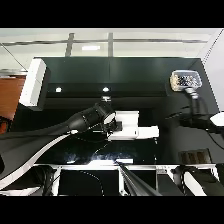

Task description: Fold the box and place the chain.

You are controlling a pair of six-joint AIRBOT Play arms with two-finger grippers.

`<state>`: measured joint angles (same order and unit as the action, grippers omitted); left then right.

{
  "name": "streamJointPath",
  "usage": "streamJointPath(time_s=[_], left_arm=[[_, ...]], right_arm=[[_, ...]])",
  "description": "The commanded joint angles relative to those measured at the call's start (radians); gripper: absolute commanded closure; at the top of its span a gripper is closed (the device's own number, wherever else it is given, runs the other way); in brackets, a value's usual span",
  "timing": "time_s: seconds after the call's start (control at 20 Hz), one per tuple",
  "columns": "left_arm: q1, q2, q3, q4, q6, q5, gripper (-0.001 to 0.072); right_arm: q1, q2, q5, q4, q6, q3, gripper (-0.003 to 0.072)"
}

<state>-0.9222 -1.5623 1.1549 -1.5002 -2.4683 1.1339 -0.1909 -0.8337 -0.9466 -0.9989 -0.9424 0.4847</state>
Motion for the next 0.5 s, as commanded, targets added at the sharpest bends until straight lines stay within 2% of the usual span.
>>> streamJointPath(time_s=[0.0, 0.15, 0.3, 0.45], left_arm=[[0.000, 0.000, 0.001, -0.002, 0.000, 0.002, 0.0676], [0.000, 0.000, 0.001, -0.002, 0.000, 0.002, 0.0676], [0.000, 0.000, 0.001, -0.002, 0.000, 0.001, 0.0676], [0.000, 0.000, 0.001, -0.002, 0.000, 0.002, 0.0676]], right_arm=[[-0.220, -0.063, -0.077, 0.003, -0.334, 0.005, 0.0640], [-0.203, -0.244, -0.234, 0.090, -0.286, 0.005, 0.0639], [-0.085, -0.381, -0.280, 0.155, -0.248, 0.005, 0.0639], [0.048, -0.426, -0.274, 0.192, -0.208, 0.005, 0.0639]])
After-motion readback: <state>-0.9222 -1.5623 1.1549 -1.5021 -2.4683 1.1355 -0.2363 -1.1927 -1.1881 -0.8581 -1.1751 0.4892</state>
